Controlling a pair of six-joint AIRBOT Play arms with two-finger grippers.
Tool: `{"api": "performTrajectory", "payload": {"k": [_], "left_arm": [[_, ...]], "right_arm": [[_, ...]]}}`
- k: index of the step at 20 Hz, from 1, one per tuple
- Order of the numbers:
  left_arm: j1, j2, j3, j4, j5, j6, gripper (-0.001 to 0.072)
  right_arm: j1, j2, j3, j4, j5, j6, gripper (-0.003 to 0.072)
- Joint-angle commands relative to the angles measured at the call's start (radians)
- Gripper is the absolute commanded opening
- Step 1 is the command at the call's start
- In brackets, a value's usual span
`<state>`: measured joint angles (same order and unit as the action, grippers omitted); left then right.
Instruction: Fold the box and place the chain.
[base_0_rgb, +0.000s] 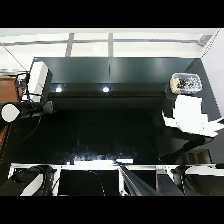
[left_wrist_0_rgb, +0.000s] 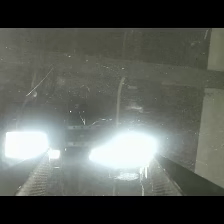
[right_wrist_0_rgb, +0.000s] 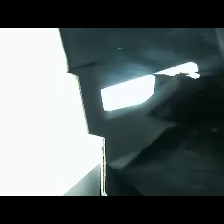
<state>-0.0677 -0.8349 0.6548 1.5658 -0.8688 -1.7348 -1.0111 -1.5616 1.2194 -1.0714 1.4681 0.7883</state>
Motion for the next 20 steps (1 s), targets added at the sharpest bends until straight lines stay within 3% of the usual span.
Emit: {"api": "performTrajectory", "payload": {"k": [1, 8, 14, 17, 20], "left_arm": [[-0.001, -0.001, 0.001, 0.003, 0.002, 0.000, 0.0704], [-0.001, -0.001, 0.000, -0.010, 0.000, 0.005, 0.0704], [-0.001, -0.009, 0.000, -0.136, 0.024, 0.006, 0.0704], [-0.010, -0.041, 0.000, -0.273, 0.050, 0.061, 0.0702], [-0.029, -0.134, 0.002, -0.652, 0.043, 0.349, 0.0701]], "right_arm": [[0.054, 0.078, -0.098, 0.129, 0.010, -0.024, 0.0013], [0.270, 0.229, -0.378, 0.412, -0.035, -0.065, 0.0012], [0.599, 0.524, -0.699, 0.803, -0.265, -0.258, 0.0012], [0.802, 0.623, -0.881, 0.970, -0.490, -0.402, 0.0012], [0.971, 0.626, -0.946, 1.014, -0.644, -0.426, 0.0013]]}}
